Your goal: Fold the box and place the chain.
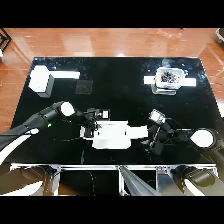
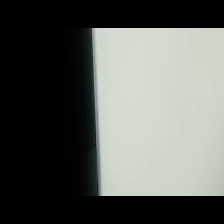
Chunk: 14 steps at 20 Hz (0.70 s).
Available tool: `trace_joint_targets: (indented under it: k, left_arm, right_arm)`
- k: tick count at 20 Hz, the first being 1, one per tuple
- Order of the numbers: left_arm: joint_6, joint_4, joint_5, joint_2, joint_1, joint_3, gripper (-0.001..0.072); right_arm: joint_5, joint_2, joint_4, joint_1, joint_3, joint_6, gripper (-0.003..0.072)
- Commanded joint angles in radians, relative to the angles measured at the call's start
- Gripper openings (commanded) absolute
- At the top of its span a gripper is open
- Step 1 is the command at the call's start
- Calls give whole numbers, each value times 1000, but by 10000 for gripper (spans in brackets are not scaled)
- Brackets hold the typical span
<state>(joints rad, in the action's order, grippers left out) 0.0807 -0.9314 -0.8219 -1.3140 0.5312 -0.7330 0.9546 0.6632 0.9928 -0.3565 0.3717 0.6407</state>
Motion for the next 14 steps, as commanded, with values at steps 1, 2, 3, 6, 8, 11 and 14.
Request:
trace_joint_targets:
  k: [1, 2, 3, 6, 8, 11, 14]
  left_arm:
    - [21, -29, -11, 1, 1, 1, 24]
    - [21, -29, -10, 1, 1, 1, 24]
    - [21, -29, -9, 1, 1, 1, 24]
    - [21, -29, -10, 0, 1, 1, 24]
    - [21, -29, -9, 0, 1, 1, 24]
    - [21, -29, -9, 0, 1, 1, 24]
    - [21, -29, -9, 0, 1, 1, 24]
  right_arm:
    - [-130, 13, 34, -76, -6, -122, 688]
    - [-153, 24, 33, -83, -6, -174, 688]
    - [-166, 38, 31, -88, -6, -227, 688]
    - [-179, 97, 29, -116, -6, -373, 688]
    - [-196, 148, 22, -148, -6, -430, 687]
    - [-254, 221, -59, -199, -6, -550, 687]
    - [-264, 254, -105, -235, -6, -603, 687]
